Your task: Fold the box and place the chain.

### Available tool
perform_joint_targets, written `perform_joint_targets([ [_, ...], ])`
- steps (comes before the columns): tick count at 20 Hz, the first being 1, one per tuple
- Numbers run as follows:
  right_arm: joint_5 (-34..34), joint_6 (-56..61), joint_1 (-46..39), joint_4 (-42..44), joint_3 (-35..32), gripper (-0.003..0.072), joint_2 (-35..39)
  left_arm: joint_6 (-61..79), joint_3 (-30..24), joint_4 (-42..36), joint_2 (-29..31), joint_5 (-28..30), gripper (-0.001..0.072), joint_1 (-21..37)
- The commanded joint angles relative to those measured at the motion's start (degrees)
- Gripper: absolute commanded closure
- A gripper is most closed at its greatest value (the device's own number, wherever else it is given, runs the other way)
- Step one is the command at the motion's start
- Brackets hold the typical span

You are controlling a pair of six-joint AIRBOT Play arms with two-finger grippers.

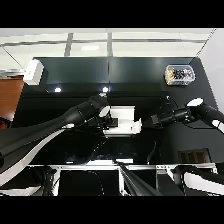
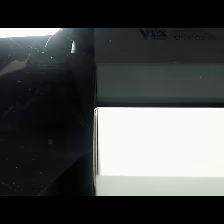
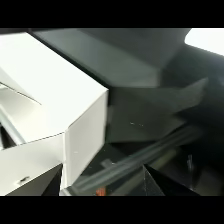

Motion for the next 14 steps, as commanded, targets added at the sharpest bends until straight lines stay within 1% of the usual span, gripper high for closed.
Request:
perform_joint_targets([
  [1, 1.0, -0.7, 0.2, 2.4, 0.0, 0.013, 0.0, 0.0, 0.0, 0.1, 0.0, 0.1, 0.0683, 0.0],
  [3, 1.5, -0.7, 0.2, 2.5, 0.3, 0.0131, 0.1, 0.0, 0.0, 0.1, 0.0, 0.0, 0.0683, 0.0],
  [4, 1.8, -0.7, 0.2, 3.2, 0.5, 0.0154, 0.2, 0.0, 0.0, 0.1, 0.0, 0.0, 0.0683, 0.0],
  [5, 2.1, -0.7, 0.3, 4.3, 0.8, 0.016, 0.5, 0.0, 0.0, 0.1, 0.0, 0.0, 0.0683, 0.0],
  [8, 2.4, -0.5, 3.1, 4.7, 1.8, 0.0159, 0.9, 0.0, 0.0, 0.1, 0.0, 0.0, 0.0683, 0.0],
  [11, 0.6, 1.4, 7.1, 4.7, 2.0, 0.0159, 0.9, 0.0, 0.0, 0.1, 0.0, 0.0, 0.0683, 0.0],
  [14, -1.6, 3.4, 9.2, 4.5, 2.0, 0.016, 0.9, 0.0, 0.0, 0.1, 0.0, 0.0, 0.0683, 0.0],
])
